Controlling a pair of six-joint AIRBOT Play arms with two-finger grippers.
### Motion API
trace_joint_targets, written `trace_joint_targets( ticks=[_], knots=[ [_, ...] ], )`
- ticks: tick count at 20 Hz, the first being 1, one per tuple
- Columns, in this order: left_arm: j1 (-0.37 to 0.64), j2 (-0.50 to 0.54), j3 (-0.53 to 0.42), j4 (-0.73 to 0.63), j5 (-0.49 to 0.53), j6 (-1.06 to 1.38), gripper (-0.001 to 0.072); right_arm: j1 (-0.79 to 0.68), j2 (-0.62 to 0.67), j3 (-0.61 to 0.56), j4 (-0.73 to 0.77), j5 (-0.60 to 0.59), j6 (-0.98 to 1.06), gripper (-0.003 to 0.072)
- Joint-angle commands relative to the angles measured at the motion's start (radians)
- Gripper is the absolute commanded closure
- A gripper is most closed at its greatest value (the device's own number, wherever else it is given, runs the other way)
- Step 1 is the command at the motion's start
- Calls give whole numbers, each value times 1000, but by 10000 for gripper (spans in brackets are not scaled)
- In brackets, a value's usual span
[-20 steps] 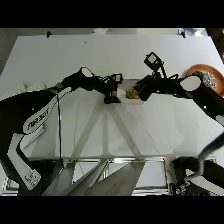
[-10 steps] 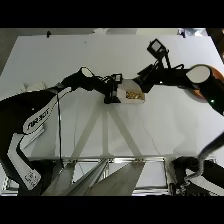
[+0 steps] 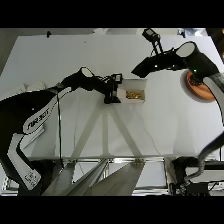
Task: Fold the box and place the chain.
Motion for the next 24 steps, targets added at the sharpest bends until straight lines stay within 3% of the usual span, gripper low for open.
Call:
trace_joint_targets(
  ticks=[1, 9, 14, 17, 21, 24],
  knots=[
    [1, 0, 0, 0, 0, 0, 388, -2, -73, 31, -3, 143, -42, 346],
    [1, 0, 0, 0, 0, 0, 388, 0, -33, 31, 18, 323, -213, 344],
    [1, 0, 0, 0, 0, 0, 388, 23, -29, 26, -8, 301, -327, 317],
    [1, 0, 0, 0, 0, 0, 388, 52, -29, 25, -111, 257, -326, 319],
    [1, 0, 0, 0, 0, 0, 388, 70, -29, 10, -171, 227, -325, 440],
    [1, 0, 0, 0, 0, 0, 388, 83, -26, -1, -183, 235, -318, 469]
  ],
)
